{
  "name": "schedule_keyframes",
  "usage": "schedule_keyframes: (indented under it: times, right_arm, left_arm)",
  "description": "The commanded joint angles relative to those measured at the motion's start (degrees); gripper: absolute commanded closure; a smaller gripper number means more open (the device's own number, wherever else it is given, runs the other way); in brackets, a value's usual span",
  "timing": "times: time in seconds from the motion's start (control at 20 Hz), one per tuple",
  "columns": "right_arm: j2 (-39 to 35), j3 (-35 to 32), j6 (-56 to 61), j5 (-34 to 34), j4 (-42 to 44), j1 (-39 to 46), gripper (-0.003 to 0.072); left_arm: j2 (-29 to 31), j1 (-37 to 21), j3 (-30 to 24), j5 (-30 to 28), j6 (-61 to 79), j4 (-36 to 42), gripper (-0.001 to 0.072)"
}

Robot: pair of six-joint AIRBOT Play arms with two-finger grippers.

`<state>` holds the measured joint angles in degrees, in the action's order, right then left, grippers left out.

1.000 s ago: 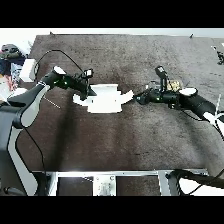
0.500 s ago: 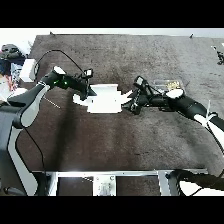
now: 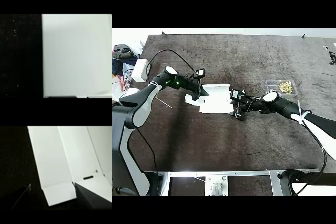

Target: Fold the box and place the chain.

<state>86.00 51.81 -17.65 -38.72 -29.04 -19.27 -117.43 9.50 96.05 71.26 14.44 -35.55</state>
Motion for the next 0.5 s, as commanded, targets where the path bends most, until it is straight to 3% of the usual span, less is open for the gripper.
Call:
schedule_keyframes:
  times: [0.0,0.45]
  right_arm:
    - [0.70,0.46,-0.81,0.22,-0.57,-0.68,0.0055]
    - [3.13,0.90,-2.32,3.04,-0.59,-0.68,0.0055]
  left_arm:
    - [-0.04,-0.02,0.00,0.28,0.00,-0.07,0.0697]
    - [-0.63,0.00,0.00,-0.26,0.02,-0.15,0.0697]
